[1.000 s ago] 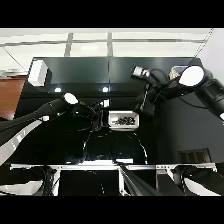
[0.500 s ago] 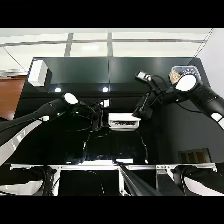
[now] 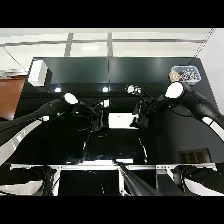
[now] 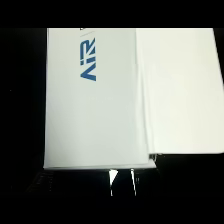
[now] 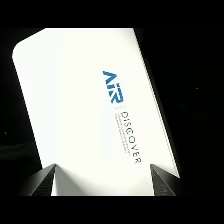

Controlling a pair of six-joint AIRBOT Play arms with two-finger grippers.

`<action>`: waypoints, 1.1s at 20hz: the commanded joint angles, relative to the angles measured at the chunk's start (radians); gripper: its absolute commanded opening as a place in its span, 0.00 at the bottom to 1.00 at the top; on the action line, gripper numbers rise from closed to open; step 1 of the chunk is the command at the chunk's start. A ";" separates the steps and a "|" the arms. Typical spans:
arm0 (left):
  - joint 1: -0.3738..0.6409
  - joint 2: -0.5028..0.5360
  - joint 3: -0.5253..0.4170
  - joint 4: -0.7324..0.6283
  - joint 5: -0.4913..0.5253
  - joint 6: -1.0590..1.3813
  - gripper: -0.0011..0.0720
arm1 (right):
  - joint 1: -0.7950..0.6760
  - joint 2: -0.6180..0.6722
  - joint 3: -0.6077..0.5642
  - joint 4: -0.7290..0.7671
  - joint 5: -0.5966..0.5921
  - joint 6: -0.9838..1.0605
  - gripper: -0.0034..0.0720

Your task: Fold the box and place the chain.

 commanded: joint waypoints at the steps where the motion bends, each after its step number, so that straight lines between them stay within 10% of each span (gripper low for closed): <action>1: 0.000 0.000 0.000 0.000 0.000 0.000 0.67 | 0.007 -0.002 -0.004 -0.013 -0.013 -0.006 1.00; 18: 0.000 0.000 0.000 0.000 0.000 -0.001 0.67 | 0.007 -0.002 -0.002 -0.013 -0.084 -0.110 1.00; 20: 0.000 0.000 0.000 0.000 0.000 -0.001 0.67 | 0.007 -0.002 -0.002 -0.010 -0.082 -0.110 0.77; 22: 0.000 0.000 0.000 0.000 0.000 -0.001 0.67 | 0.007 -0.002 -0.002 -0.010 -0.081 -0.110 0.74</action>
